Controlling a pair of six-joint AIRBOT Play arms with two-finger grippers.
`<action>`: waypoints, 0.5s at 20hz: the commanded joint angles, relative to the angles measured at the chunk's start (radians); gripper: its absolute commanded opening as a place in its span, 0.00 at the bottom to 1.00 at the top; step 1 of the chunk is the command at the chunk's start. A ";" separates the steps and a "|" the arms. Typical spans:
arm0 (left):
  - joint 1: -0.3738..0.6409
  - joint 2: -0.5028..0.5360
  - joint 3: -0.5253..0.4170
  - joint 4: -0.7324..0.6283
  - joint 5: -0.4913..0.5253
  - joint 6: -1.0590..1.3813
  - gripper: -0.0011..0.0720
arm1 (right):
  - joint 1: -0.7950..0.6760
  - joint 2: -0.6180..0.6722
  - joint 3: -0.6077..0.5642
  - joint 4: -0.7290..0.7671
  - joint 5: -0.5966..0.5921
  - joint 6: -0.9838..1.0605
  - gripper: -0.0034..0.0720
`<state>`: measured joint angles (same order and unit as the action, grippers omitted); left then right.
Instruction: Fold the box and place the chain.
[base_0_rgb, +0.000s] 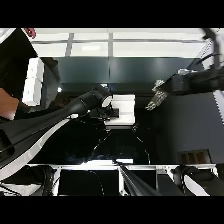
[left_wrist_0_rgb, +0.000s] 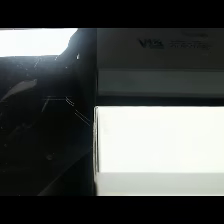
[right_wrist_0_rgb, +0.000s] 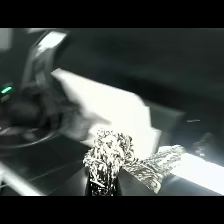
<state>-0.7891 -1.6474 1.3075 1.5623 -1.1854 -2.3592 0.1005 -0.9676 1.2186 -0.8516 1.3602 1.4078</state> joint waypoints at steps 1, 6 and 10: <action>0.000 -0.001 0.000 0.001 0.000 0.000 0.05 | 0.121 -0.028 -0.076 0.081 -0.153 0.001 0.06; 0.000 -0.002 0.000 0.001 0.000 0.001 0.05 | 0.222 -0.162 -0.080 0.060 -0.264 -0.003 0.06; 0.000 -0.002 0.000 0.002 0.002 0.006 0.05 | 0.238 -0.242 -0.116 -0.002 -0.277 -0.007 0.07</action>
<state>-0.7891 -1.6482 1.3075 1.5631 -1.1847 -2.3550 0.3164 -1.1568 1.1275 -0.8135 1.1175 1.4040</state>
